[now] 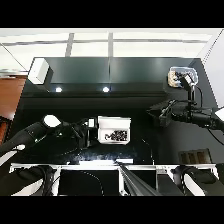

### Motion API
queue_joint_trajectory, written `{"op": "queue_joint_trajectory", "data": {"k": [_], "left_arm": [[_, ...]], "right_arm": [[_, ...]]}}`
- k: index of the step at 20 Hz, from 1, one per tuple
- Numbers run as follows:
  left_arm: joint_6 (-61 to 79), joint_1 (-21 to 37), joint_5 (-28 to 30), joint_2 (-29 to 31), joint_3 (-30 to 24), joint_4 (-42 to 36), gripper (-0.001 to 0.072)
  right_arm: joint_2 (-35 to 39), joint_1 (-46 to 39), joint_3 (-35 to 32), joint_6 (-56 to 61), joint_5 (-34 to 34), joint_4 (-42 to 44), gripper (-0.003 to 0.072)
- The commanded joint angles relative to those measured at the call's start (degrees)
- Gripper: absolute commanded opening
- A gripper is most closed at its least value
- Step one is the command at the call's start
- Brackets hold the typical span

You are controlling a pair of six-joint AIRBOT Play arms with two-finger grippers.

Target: Fold the box and place the chain.

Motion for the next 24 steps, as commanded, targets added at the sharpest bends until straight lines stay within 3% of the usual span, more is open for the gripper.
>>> {"op": "queue_joint_trajectory", "data": {"k": [1,10,16,19,20,21,22,24], "left_arm": [[-0.5,-0.1,1.4,0.0,0.1,-0.5,0.0708],[0.2,-0.3,1.2,-0.1,0.9,-1.3,0.0707],[0.0,-3.3,1.3,-1.1,1.1,0.5,0.0703],[-0.4,-3.3,1.8,-1.1,1.1,0.3,0.0678],[-0.8,-3.3,2.3,-1.1,1.1,0.2,0.0606],[-1.4,-3.3,2.8,-1.1,1.1,0.2,0.0483],[-1.6,-3.3,3.0,-1.1,1.1,0.2,0.0442],[-1.5,-3.3,3.0,-1.1,1.1,0.3,0.0441]], "right_arm": [[0.0,0.0,0.0,0.0,0.0,0.0,0.0372],[0.0,0.0,0.0,0.0,0.0,0.0,0.0372],[0.0,0.0,0.0,0.0,0.0,0.0,0.0371],[0.0,0.0,0.0,0.0,0.0,0.0,0.0373],[0.0,0.0,0.0,0.0,0.0,0.0,0.0374],[0.0,0.0,0.0,0.2,-0.2,0.0,0.0492],[0.0,0.0,0.0,1.6,-0.8,0.0,0.0676],[-0.1,2.1,0.0,5.6,-3.7,0.0,0.0707]]}}
